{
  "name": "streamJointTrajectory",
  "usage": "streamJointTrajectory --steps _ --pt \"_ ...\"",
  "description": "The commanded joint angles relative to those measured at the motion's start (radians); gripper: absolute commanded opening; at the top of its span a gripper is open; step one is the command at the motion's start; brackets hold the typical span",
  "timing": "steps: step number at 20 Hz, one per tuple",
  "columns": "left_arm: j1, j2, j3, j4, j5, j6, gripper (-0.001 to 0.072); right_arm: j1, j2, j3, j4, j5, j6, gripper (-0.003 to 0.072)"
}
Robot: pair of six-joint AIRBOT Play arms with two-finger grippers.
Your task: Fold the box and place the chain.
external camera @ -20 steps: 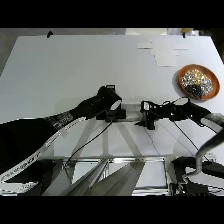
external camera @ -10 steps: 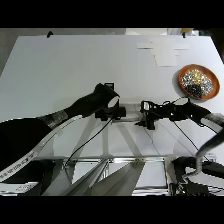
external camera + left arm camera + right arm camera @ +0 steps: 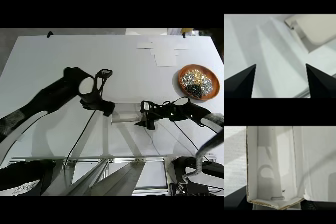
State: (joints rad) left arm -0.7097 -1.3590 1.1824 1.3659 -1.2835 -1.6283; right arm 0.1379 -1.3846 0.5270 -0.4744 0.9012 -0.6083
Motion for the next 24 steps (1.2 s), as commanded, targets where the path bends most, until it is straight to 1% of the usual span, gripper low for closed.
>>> streamJointTrajectory --steps 1,3,5,7,9,11,14,18,22,24 --pt "0.091 0.126 -0.188 -0.111 0.087 0.746 0.0692 0.000 0.001 0.000 0.000 0.000 0.000 0.0461" --pt "0.141 0.153 -0.312 -0.245 0.167 1.189 0.0692 0.000 0.001 0.000 0.000 0.000 0.000 0.0461" --pt "0.174 0.138 -0.386 -0.380 0.240 1.552 0.0691 0.000 0.001 0.000 0.000 0.000 0.000 0.0461" --pt "0.200 0.084 -0.423 -0.556 0.316 1.799 0.0691 0.000 0.001 0.000 0.000 0.000 0.000 0.0461" --pt "0.224 -0.006 -0.423 -0.709 0.346 1.948 0.0692 0.000 0.001 0.000 0.000 0.000 0.000 0.0461" --pt "0.233 -0.080 -0.423 -0.801 0.386 2.036 0.0692 0.000 0.001 0.000 0.000 0.000 0.000 0.0461" --pt "0.233 -0.130 -0.423 -0.834 0.421 2.076 0.0694 0.000 0.001 0.000 0.000 0.000 0.000 0.0461" --pt "0.242 -0.150 -0.423 -0.839 0.453 2.074 0.0699 0.000 0.001 0.000 0.000 0.000 0.000 0.0461" --pt "0.248 -0.154 -0.423 -0.945 0.460 2.074 0.0700 0.000 0.001 0.000 0.000 0.000 0.000 0.0461" --pt "0.242 -0.154 -0.423 -0.969 0.457 2.074 0.0700 0.000 0.001 0.000 0.000 0.000 0.000 0.0461"
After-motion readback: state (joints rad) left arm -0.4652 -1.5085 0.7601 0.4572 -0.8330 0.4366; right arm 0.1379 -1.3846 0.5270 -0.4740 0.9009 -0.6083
